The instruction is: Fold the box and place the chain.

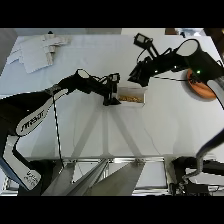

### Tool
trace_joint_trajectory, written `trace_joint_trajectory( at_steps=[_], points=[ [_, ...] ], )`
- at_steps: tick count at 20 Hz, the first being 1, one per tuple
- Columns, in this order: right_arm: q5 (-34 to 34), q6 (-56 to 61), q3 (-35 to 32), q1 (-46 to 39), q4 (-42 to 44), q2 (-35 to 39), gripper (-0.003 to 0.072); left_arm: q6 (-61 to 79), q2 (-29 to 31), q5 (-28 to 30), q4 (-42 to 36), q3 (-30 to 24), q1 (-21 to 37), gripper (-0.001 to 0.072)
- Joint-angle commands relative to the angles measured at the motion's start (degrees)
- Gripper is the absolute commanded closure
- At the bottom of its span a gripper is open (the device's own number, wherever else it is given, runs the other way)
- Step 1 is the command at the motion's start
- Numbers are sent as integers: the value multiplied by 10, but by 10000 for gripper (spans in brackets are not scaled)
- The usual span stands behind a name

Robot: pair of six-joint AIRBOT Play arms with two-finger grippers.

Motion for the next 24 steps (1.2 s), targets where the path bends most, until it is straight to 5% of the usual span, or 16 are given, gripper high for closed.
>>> trace_joint_trajectory(
  at_steps=[1, 9, 13, 17, 21, 24],
  points=[
    [-7, 20, 0, -35, 26, -5, 389, 0, 0, 0, 0, 0, 0, 315],
    [128, 12, -1, -41, 27, -80, 389, 0, 0, 0, 0, 0, 0, 315],
    [127, -2, -27, -36, 57, -79, 390, 0, 0, 0, 0, 0, 0, 315],
    [96, -38, -95, -19, 69, -64, 389, 0, 0, 0, 0, 0, 0, 315],
    [-7, -92, -160, -19, 53, -12, 387, 0, 0, 0, 0, 0, 0, 315],
    [-62, -109, -186, -19, 28, 14, 303, 0, 0, 0, 0, 0, 0, 315]
  ],
)
